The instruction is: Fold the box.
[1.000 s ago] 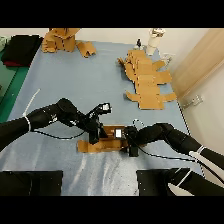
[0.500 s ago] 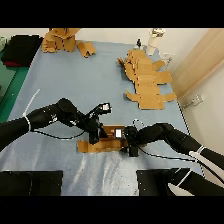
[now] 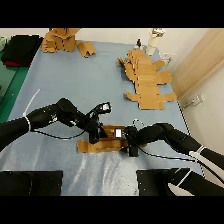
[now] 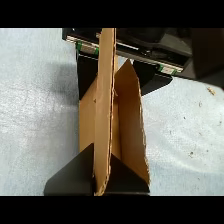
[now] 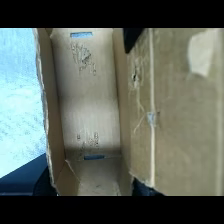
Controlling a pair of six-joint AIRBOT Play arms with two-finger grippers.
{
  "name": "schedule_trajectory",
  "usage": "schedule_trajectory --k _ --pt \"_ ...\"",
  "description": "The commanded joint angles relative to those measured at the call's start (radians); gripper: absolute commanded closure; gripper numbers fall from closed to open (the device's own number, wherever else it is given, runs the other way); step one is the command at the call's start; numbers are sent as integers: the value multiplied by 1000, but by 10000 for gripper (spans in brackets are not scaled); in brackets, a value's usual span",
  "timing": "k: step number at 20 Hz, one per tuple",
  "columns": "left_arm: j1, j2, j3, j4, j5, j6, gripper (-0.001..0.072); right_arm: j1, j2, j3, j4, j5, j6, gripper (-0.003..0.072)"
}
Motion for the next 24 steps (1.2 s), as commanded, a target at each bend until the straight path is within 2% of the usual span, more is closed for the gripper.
schedule_trajectory --k 1,5,19,23,24 --pt "0 0 1 -33 1 0 697 1 0 -1 0 -3 0 188" --pt "0 0 1 -71 0 0 696 1 0 -1 -1 -3 0 188" --pt "0 0 0 -69 -2 -1 697 1 0 -1 -2 -3 0 188" --pt "8 0 0 15 -3 -98 694 1 0 -1 -2 -3 0 188" --pt "10 0 0 46 -3 -132 659 1 0 -1 -2 -3 0 188"
